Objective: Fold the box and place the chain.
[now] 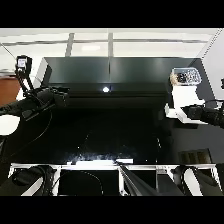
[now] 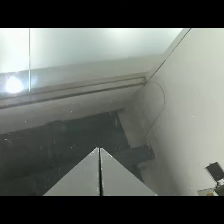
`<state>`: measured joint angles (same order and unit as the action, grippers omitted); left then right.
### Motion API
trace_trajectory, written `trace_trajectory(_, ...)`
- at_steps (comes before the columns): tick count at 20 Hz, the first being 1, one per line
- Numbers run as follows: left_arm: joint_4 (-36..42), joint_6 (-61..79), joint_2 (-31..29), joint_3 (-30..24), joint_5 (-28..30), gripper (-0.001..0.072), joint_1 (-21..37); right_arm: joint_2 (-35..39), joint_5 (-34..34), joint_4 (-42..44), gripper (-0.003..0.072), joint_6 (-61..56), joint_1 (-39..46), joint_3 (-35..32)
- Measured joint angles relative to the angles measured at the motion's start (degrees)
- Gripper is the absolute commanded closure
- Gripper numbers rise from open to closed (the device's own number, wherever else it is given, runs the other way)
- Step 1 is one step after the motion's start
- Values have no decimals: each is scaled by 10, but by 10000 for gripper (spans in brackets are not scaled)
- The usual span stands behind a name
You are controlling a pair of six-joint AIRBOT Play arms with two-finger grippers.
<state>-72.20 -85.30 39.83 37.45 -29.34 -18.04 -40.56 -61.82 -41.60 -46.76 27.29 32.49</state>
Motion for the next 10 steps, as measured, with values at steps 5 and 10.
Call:
trace_trajectory(5,0,0,0,0,3,681,0,0,0,0,643,0,0,0)
trace_trajectory(10,0,0,5,0,6,681,0,0,0,0,643,0,0,0)
